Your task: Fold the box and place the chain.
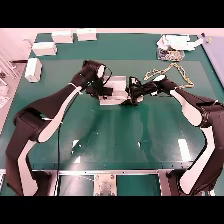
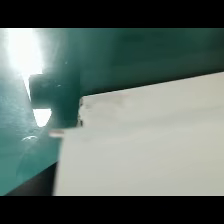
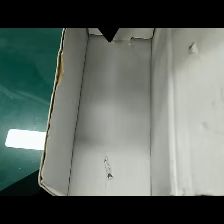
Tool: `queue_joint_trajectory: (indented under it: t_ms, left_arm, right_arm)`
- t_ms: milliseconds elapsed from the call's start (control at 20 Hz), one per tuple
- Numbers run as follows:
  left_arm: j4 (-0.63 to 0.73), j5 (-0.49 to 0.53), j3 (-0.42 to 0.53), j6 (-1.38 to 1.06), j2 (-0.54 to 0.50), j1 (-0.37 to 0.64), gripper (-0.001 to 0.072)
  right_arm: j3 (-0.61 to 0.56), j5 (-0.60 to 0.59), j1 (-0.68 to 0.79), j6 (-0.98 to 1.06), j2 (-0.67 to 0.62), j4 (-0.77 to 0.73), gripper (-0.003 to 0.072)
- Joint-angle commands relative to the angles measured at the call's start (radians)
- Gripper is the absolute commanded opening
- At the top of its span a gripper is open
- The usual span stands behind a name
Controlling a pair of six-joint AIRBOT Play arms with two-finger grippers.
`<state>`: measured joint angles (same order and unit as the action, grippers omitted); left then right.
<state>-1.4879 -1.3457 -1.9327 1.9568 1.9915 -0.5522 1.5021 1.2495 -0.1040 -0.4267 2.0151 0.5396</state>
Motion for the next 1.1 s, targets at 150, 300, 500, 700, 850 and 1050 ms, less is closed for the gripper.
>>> queue_joint_trajectory:
  t_ms: [150,300,500,700,850,1050]
  left_arm:
    - [0.085,-0.132,-0.043,-0.242,-0.043,0.046,0.0388]
    - [0.088,-0.179,-0.075,-0.397,-0.076,0.075,0.0388]
    - [0.154,-0.207,-0.09,-0.851,-0.116,0.091,0.0508]
    - [0.347,-0.275,-0.025,-1.06,-0.116,0.204,0.071]
    - [0.582,-0.274,0.065,-1.207,-0.115,0.326,0.0709]
    - [0.658,-0.118,0.174,-1.329,-0.115,0.381,0.071]
  right_arm:
    - [0.0,0.001,0.0,0.0,0.0,0.0,0.058]
    - [0.0,0.001,0.0,0.0,0.0,0.0,0.058]
    - [0.0,0.0,0.0,0.0,0.0,0.0,0.058]
    - [0.0,0.001,0.0,0.0,0.0,0.0,0.058]
    - [0.0,0.001,0.0,0.0,0.0,0.0,0.058]
    - [0.0,0.001,0.0,0.0,0.0,0.0,0.058]
